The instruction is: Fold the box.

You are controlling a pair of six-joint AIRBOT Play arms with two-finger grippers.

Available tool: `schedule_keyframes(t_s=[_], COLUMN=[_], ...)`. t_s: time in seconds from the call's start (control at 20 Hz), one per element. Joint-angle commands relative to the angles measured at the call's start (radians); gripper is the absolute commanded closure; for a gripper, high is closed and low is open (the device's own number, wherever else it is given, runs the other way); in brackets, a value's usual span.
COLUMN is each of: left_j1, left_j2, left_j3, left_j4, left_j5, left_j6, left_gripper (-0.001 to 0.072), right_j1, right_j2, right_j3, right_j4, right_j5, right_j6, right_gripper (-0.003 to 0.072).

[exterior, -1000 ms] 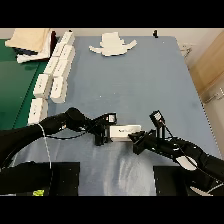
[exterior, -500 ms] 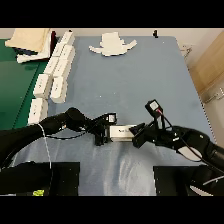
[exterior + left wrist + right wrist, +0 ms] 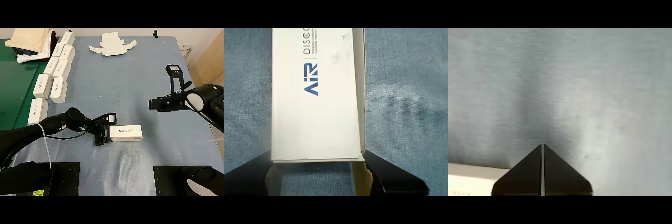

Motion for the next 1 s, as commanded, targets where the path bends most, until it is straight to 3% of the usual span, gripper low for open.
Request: schedule_keyframes(t_s=[0.0,0.25,0.4,0.7,0.95], left_j1=[0.000,0.032,0.095,0.360,0.565], left_j2=[0.000,0.077,0.201,0.427,0.525], left_j3=[0.001,0.006,0.008,0.008,0.008], left_j4=[0.000,0.043,0.220,0.715,0.756], left_j5=[0.011,0.011,0.011,-0.058,-0.244], left_j6=[0.003,-0.171,-0.415,-1.178,-1.334], left_gripper=[0.0257,0.0257,0.0257,0.0258,0.0257], right_j1=[-0.042,-0.042,-0.042,-0.042,-0.042], right_j2=[-0.070,-0.106,-0.106,-0.107,-0.106], right_j3=[0.035,0.035,0.035,0.035,0.035], right_j4=[0.006,0.036,0.036,0.020,-0.006], right_j5=[0.051,0.051,0.051,0.029,0.028], right_j6=[0.096,0.111,0.111,0.106,0.106], right_gripper=[0.0657,0.0657,0.0657,0.0657,0.0657])
